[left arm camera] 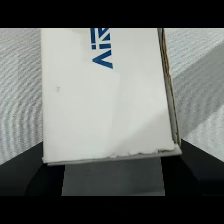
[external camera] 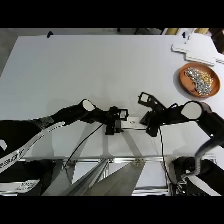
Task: Fold the box and place the chain.
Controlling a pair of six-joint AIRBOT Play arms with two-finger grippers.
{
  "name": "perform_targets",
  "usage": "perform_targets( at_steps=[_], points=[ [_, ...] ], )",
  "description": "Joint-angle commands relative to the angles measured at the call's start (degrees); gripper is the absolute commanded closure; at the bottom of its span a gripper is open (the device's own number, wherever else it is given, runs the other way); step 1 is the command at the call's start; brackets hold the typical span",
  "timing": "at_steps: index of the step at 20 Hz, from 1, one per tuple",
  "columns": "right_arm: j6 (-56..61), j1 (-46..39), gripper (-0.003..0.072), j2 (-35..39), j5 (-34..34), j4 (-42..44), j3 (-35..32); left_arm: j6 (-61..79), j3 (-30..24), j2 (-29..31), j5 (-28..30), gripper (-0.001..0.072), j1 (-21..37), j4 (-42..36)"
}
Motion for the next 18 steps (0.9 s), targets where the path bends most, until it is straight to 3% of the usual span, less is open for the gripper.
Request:
perform_targets(
  at_steps=[1, 4, 6, 12, 18],
  points=[
    [17.4, -5.4, 0.0671, 5.6, 1.1, -10.7, 0.1, 0.0, 0.0, 0.0, 0.0, 0.0572, 0.0, 0.0],
    [35.7, -11.5, 0.0671, 6.3, 6.1, -27.8, 0.0, 0.0, 0.0, 0.0, 0.0, 0.0572, 0.0, 0.0],
    [41.9, -16.5, 0.0671, 6.3, 10.7, -33.3, 0.0, 0.0, 0.0, 0.0, 0.0, 0.0572, 0.0, 0.0],
    [41.9, -32.7, 0.0671, 6.3, 16.2, -35.6, 0.0, 0.0, 0.0, 0.0, 0.0, 0.0572, 0.0, 0.0],
    [41.9, -36.0, 0.0671, 6.3, 16.4, -35.5, 0.0, 0.0, 0.0, 0.0, 0.0, 0.0572, 0.0, 0.0]
  ],
)
